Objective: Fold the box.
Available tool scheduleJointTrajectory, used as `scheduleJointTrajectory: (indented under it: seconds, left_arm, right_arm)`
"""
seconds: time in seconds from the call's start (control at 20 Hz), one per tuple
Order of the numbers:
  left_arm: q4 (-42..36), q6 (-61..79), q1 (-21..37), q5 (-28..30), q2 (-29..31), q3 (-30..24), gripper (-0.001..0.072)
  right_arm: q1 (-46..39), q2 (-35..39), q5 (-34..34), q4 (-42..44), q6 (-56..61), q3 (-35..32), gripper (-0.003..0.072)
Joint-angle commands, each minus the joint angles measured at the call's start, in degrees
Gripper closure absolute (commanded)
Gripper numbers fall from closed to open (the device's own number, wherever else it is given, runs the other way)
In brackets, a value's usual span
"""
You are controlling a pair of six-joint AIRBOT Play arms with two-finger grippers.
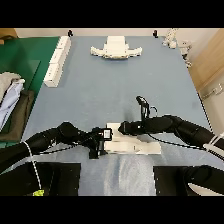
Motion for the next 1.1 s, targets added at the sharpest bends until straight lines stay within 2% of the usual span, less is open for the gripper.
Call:
scheduleJointTrajectory:
  seconds: [0.0,0.35,0.65,0.85,1.05]
  left_arm:
    - [0.0,0.1,0.0,0.0,0.0,0.0,0.0309]
    - [0.0,0.1,0.0,0.0,0.0,0.0,0.0309]
    - [0.0,0.1,0.0,0.0,0.0,0.0,0.0309]
    - [0.0,0.1,0.0,0.0,0.0,0.0,0.0309]
    - [0.0,0.1,0.0,0.0,0.0,0.0,0.0309]
  right_arm:
    - [0.0,-3.3,0.4,-0.2,-0.2,0.1,0.0396]
    - [0.0,-1.8,0.4,-0.3,-0.8,0.2,0.0396]
    - [0.0,10.4,-4.2,-4.7,-0.8,0.6,0.0396]
    - [0.0,20.7,-16.2,-12.1,-3.6,0.6,0.0396]
    - [0.0,27.8,-34.3,-14.7,-17.8,0.6,0.0377]
